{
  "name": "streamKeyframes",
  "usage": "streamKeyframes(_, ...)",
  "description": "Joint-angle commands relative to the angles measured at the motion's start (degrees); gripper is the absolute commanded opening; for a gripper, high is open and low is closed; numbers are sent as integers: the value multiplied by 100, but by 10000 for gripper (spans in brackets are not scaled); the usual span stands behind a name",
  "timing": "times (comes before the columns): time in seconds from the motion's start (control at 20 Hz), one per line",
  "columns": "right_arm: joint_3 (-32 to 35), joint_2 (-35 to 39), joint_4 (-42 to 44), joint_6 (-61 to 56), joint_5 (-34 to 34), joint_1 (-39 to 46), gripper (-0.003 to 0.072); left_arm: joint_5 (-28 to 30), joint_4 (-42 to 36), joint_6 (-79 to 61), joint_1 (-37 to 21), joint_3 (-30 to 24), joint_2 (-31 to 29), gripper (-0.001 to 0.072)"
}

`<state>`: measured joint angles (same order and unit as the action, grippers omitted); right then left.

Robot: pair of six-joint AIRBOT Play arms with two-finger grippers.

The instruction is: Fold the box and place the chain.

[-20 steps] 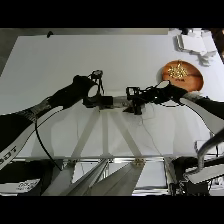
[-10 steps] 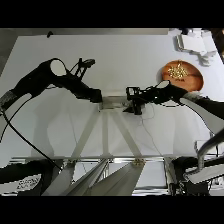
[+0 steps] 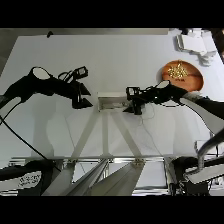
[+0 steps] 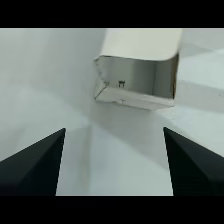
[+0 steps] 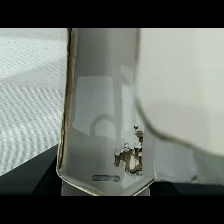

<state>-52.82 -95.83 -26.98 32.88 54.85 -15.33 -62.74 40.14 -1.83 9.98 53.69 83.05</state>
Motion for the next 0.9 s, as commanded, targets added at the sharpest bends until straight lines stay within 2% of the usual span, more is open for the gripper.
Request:
streamKeyframes(0.0, -2, 0, 2, -2, 0, 4, 414, 378, -922, -2184, -24, -487, 55, 717)
streamKeyframes(0.2, -2, 0, 2, -2, 0, 4, 414, 256, -1510, -2459, 20, -509, 498, 719)
streamKeyframes(0.5, -2, 0, 2, -2, 0, 4, 414, 192, -1460, -2647, 227, -509, 870, 718)
streamKeyframes(0.85, -2, 0, 2, -2, 0, 4, 414, 654, -1626, -2684, 501, -509, 986, 716)
